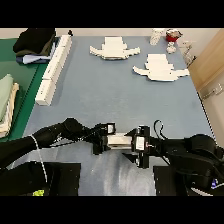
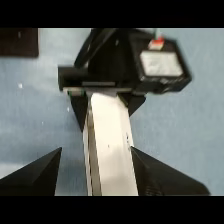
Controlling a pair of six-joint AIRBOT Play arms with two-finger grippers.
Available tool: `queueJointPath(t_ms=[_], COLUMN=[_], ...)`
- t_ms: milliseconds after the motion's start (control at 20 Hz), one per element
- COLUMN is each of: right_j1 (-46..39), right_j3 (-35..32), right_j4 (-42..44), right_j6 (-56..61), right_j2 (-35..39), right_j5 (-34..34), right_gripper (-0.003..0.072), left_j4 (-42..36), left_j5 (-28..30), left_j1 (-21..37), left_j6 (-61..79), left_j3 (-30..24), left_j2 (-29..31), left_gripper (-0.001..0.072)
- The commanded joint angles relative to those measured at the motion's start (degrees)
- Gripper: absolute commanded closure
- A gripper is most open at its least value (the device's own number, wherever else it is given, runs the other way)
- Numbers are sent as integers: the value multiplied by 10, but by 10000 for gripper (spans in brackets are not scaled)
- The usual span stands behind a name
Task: Fold the box.
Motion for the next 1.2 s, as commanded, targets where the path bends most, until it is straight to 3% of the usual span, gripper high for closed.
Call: queueJointPath(t_ms=[0,50,100,150,450,700,1150], right_j1=[-9,-22,-38,-54,-57,5,9], right_j3=[0,0,0,0,0,0,-1], right_j4=[2,-23,-54,-73,-72,-71,-99], right_j6=[64,85,104,108,80,66,-3], right_j2=[37,36,27,14,-76,-82,-117], right_j5=[51,56,56,56,42,-3,1], right_gripper=[33,42,133,169,169,169,169], left_j4=[0,0,0,0,0,0,0], left_j5=[0,0,0,0,0,0,0], left_j1=[0,0,0,0,0,0,0], left_j6=[0,0,0,0,0,0,0], left_j3=[1,1,1,1,1,1,1], left_j2=[0,0,0,0,0,0,0], left_gripper=[176,176,176,177,176,176,176])
